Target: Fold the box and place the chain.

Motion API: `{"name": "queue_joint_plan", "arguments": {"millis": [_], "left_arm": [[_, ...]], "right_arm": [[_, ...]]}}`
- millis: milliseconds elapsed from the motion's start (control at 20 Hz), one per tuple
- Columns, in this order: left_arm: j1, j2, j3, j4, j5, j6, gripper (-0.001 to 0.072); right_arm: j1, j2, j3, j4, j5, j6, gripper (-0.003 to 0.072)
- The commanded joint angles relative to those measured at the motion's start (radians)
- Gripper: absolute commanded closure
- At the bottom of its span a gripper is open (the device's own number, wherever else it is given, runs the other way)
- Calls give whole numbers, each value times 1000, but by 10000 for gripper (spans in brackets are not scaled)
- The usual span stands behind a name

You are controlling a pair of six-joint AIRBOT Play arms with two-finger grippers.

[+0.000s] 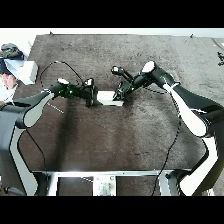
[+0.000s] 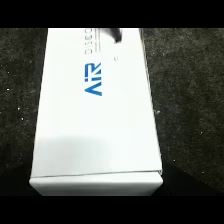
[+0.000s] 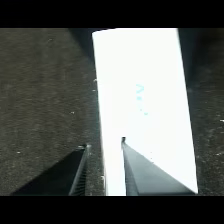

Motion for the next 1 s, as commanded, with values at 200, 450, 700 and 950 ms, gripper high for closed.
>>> {"name": "queue_joint_plan", "arguments": {"millis": [200,450,700,950], "left_arm": [[1,1,0,-2,3,-2,437],[1,1,0,-2,3,-2,437],[1,1,0,-2,3,-2,437],[1,1,0,-2,3,-2,437]], "right_arm": [[-20,37,-14,121,-33,-7,423],[-64,59,-17,233,-37,-6,653],[-44,-19,-17,169,-29,55,664],[-44,-50,-17,108,-13,85,671]]}}
